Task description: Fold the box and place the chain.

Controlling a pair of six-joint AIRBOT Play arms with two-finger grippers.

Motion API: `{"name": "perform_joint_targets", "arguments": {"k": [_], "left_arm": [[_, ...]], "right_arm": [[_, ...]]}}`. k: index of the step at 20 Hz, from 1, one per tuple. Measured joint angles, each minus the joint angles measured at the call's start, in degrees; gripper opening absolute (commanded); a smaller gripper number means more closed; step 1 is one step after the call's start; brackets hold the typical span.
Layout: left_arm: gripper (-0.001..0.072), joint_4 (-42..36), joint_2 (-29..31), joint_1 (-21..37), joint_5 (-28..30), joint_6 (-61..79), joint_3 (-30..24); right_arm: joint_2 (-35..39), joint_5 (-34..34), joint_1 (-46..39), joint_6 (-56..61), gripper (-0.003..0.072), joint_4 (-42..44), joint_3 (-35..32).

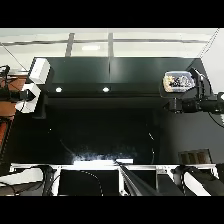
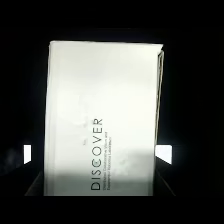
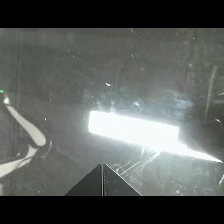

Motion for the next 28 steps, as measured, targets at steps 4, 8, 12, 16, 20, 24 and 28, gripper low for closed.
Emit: {"name": "perform_joint_targets", "arguments": {"k": [4,8,12,16,20,24,28], "left_arm": [[0.0289,-0.2,-5.9,-1.9,1.0,1.9,5.7],[0.0707,0.5,-9.6,-3.9,2.0,2.2,9.6],[0.0707,3.8,-10.6,-4.7,3.2,-3.2,12.3],[0.0705,7.7,-9.2,-5.0,-7.0,-7.4,17.7],[0.0184,9.0,-4.6,-5.1,-19.8,-13.0,20.6],[0.0022,6.7,2.7,-6.0,-28.9,-18.8,19.6],[0.0024,-1.4,16.7,-11.1,-25.9,-18.4,6.8]], "right_arm": [[0.0,-0.4,0.0,0.9,0.001,0.6,0.0],[0.0,-0.5,0.0,2.0,0.001,0.8,0.0],[0.0,-0.1,0.0,2.6,0.001,1.0,0.0],[0.0,1.4,0.0,2.9,0.001,1.9,0.0],[0.5,4.5,1.2,3.0,0.0009,4.0,0.0],[3.8,5.9,6.0,2.9,0.0009,1.0,0.0],[8.5,-6.7,16.3,2.6,0.0009,-5.0,-2.8]]}}
